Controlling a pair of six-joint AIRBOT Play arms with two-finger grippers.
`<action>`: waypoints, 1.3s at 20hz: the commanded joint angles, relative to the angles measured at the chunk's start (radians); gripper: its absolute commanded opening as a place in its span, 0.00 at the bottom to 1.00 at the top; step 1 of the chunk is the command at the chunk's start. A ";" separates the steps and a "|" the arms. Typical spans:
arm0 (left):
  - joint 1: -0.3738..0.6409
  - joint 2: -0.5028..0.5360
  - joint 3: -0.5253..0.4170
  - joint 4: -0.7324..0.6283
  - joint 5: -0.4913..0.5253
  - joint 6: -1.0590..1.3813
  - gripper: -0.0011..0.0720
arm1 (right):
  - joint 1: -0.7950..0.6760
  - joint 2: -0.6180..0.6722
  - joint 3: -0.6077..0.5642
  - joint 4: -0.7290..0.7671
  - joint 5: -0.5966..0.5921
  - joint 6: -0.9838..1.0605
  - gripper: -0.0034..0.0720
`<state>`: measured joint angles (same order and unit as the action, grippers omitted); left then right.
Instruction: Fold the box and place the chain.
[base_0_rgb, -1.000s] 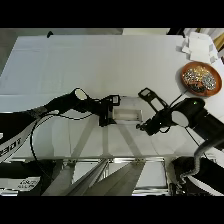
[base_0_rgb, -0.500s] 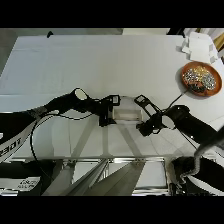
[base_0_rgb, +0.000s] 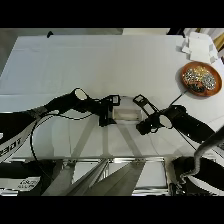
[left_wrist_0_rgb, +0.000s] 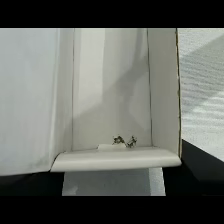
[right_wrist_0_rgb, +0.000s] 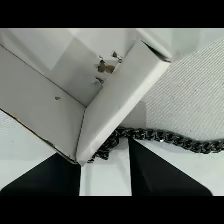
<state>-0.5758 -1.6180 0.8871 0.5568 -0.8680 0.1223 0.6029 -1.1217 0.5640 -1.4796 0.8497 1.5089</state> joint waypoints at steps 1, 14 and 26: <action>0.001 0.000 0.000 0.000 0.000 0.000 0.39 | 0.000 -0.011 -0.002 0.026 -0.003 0.001 0.26; 0.001 0.001 0.000 0.000 0.000 0.000 0.39 | 0.000 0.216 0.000 0.026 0.136 0.010 0.06; 0.001 0.000 0.000 0.000 0.000 0.000 0.39 | 0.001 0.557 0.174 0.434 -0.063 -0.135 0.06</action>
<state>-0.5758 -1.6180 0.8871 0.5568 -0.8684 0.1223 0.6029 -0.5907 0.6914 -1.1477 0.8749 1.4258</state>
